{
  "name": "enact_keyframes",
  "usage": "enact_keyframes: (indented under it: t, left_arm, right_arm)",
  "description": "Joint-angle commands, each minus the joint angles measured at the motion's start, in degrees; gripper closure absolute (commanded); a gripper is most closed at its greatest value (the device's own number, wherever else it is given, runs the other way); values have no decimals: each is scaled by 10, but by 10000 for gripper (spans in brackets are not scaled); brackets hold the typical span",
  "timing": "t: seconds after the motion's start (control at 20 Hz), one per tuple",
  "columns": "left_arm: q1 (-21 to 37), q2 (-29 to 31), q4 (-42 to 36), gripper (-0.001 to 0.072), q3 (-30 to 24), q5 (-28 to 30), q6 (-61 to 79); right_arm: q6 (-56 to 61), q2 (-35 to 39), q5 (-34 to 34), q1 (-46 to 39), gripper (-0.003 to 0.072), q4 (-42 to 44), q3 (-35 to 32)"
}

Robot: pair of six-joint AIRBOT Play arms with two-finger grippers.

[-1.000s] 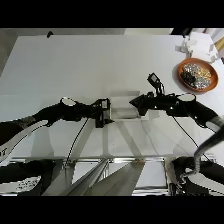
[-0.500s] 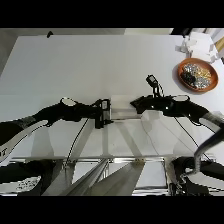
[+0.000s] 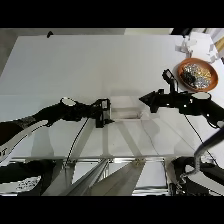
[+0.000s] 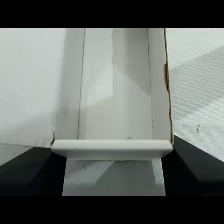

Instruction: Fold the box and place the chain.

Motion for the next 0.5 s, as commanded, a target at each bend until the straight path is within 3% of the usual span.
enact_keyframes:
  t: [0.0, 0.05, 0.15, 0.45]
  left_arm:
    - [0, 0, 1, 698, 0, 0, 0]
    - [0, 0, 1, 698, 0, 0, 0]
    - [0, 0, 0, 698, 0, 0, 0]
    - [0, 0, 1, 698, 0, 0, 0]
  right_arm:
    - [-113, 20, 73, -30, 676, -131, 0]
    - [-119, 20, 68, -28, 666, -194, 0]
    - [-119, 20, 42, -14, 450, -310, -1]
    - [-121, 19, -42, 62, 442, -339, -2]
